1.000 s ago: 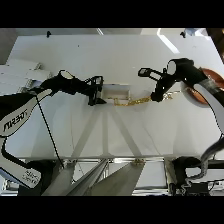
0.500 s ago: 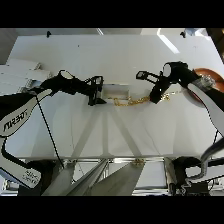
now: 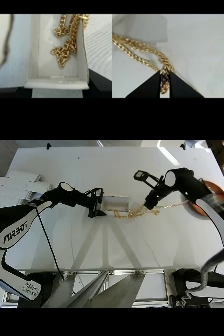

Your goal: Fold the box and place the chain.

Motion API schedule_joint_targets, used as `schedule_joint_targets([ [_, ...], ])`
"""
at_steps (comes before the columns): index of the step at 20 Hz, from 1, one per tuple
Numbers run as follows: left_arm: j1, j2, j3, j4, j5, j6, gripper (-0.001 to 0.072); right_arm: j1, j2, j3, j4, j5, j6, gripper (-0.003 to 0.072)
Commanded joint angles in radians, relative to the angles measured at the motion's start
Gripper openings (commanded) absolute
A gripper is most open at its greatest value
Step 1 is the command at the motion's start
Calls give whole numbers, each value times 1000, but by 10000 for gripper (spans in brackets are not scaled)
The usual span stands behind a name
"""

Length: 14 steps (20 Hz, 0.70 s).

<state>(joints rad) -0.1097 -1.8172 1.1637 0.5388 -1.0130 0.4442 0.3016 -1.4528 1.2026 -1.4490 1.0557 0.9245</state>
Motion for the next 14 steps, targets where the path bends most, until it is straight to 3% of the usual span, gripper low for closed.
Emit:
schedule_joint_targets([
  [1, 0, 1, 0, 0, 0, 0, 296, 33, 55, 1, 102, -61, 48, 14],
  [10, 0, 1, 0, 0, 0, 0, 296, 146, 56, 2, 419, -287, 43, 10],
  [14, 0, 1, 0, 0, 0, 0, 296, 185, 56, 2, 595, -335, -73, 9],
])
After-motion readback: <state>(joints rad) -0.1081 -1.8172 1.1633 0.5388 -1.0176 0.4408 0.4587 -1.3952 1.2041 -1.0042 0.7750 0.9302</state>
